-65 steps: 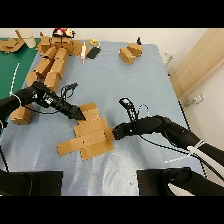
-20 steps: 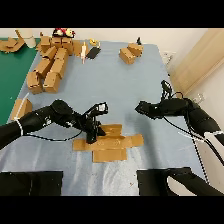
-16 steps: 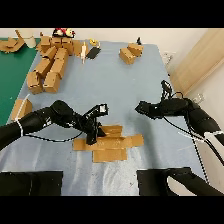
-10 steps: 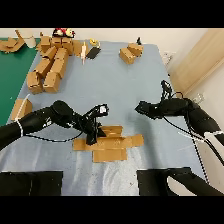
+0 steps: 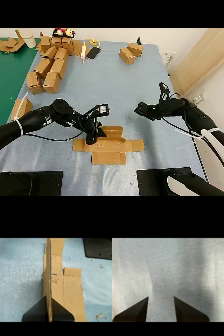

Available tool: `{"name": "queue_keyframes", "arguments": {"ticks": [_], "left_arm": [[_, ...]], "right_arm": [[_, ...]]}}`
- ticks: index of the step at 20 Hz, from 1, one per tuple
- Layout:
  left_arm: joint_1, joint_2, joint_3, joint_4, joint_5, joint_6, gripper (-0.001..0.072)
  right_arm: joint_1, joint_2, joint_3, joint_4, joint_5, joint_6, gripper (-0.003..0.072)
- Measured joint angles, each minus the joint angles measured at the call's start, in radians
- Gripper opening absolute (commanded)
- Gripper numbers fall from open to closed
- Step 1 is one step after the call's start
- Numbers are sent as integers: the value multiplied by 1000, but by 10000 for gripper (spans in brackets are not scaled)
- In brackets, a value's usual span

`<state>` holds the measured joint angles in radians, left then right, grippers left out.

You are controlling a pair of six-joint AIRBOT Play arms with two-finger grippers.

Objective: Fold the box.

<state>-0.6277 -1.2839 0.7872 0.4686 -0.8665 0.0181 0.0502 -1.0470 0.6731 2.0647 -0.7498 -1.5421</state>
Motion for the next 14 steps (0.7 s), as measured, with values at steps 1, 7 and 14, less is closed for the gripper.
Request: {"name": "queue_keyframes", "arguments": {"ticks": [1, 7, 14], "left_arm": [[0, 0, 0, 0, -2, 0, 11], [0, -7, 0, -2, -4, 0, 11], [0, -26, -3, -13, -10, -7, 11]], "right_arm": [[0, -2, 0, 1, 0, 0, 478], [0, -8, 0, 3, 0, 0, 478], [0, -9, 0, 3, -3, 0, 478]]}}
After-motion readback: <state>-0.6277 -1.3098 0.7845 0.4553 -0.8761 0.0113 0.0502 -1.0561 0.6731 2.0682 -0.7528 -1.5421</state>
